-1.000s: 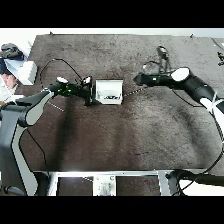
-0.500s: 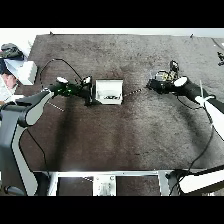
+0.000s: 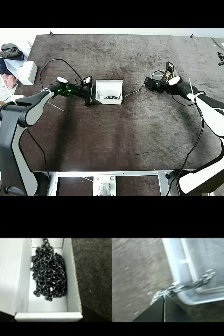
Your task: Fold the box and place the chain.
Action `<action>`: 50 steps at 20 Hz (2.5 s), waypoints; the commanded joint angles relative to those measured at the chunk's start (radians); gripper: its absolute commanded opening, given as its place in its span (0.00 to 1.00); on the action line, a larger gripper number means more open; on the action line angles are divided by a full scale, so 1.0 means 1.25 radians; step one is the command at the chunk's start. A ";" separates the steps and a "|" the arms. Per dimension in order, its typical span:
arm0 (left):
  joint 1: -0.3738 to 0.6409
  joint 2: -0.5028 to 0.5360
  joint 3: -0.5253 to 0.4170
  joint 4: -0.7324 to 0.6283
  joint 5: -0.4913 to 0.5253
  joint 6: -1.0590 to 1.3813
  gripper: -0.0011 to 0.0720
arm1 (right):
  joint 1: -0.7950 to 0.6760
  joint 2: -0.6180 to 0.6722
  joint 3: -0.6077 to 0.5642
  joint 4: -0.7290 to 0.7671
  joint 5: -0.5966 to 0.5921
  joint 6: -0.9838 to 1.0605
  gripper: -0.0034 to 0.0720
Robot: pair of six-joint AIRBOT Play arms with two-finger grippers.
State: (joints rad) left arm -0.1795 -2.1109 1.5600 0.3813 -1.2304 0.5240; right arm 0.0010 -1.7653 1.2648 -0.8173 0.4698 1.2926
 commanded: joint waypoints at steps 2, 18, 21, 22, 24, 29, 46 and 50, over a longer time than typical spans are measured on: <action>0.000 0.000 0.000 0.000 0.000 0.000 0.66 | 0.030 0.100 0.005 0.007 0.100 -0.056 0.06; 0.000 0.000 0.000 0.000 0.000 0.000 0.66 | 0.013 0.077 -0.085 -0.164 -0.021 0.116 0.57; 0.000 0.000 0.000 0.000 0.000 0.000 0.66 | 0.014 0.001 -0.010 -0.137 -0.016 0.117 0.57; 0.000 0.000 0.000 0.000 0.000 0.000 0.66 | 0.014 -0.016 0.013 -0.135 -0.010 0.122 0.56; 0.000 0.000 0.000 0.000 0.000 0.000 0.66 | 0.014 -0.041 0.049 -0.135 0.001 0.135 0.42; 0.000 0.000 0.000 0.000 0.000 0.000 0.66 | 0.015 -0.052 0.065 -0.139 0.013 0.161 0.42; 0.000 0.000 0.000 0.000 0.000 0.000 0.66 | 0.066 0.204 0.065 -0.147 0.170 0.082 0.08; 0.000 0.000 0.000 0.000 0.000 0.000 0.66 | 0.126 0.323 0.065 -0.147 0.191 0.042 0.08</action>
State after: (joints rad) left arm -0.1795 -2.1109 1.5600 0.3813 -1.2304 0.5240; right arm 0.1127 -1.4620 1.3460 -1.0000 0.6781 1.3861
